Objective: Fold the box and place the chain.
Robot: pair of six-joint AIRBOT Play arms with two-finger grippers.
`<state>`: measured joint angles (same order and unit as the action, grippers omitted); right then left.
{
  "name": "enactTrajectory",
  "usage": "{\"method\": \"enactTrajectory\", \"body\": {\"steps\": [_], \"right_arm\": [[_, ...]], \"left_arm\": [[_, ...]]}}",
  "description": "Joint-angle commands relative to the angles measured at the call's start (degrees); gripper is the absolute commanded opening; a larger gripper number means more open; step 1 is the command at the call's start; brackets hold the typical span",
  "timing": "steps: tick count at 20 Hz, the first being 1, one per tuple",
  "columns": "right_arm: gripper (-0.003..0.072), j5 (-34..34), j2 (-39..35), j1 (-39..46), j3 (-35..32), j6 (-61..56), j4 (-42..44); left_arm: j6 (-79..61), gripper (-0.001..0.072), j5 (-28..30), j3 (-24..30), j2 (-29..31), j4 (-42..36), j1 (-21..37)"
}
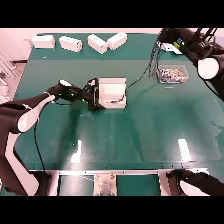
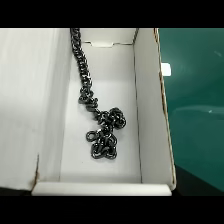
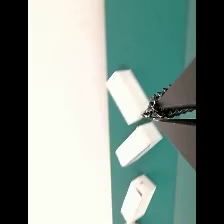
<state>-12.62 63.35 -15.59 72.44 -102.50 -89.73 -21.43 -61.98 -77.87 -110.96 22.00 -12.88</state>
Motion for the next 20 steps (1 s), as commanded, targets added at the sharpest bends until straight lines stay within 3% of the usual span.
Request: {"method": "enactTrajectory", "body": {"steps": [1,10,15,20], "right_arm": [[0.0008,0.1,-5.4,-5.6,0.7,1.2,-4.1],[0.0008,0.1,-7.3,-17.3,6.3,4.0,-10.0],[0.0008,-3.2,-7.2,-19.6,6.0,4.2,-9.9],[0.0008,-3.3,-6.4,-19.6,0.8,3.1,-9.7]], "left_arm": [[0.0,0.0634,0.0,0.0,0.0,0.0,0.0],[0.0,0.0634,0.0,0.0,0.0,0.0,0.0],[0.0,0.0634,0.0,0.0,0.0,0.0,0.0],[0.0,0.0634,0.0,0.0,0.0,0.0,0.0]]}}
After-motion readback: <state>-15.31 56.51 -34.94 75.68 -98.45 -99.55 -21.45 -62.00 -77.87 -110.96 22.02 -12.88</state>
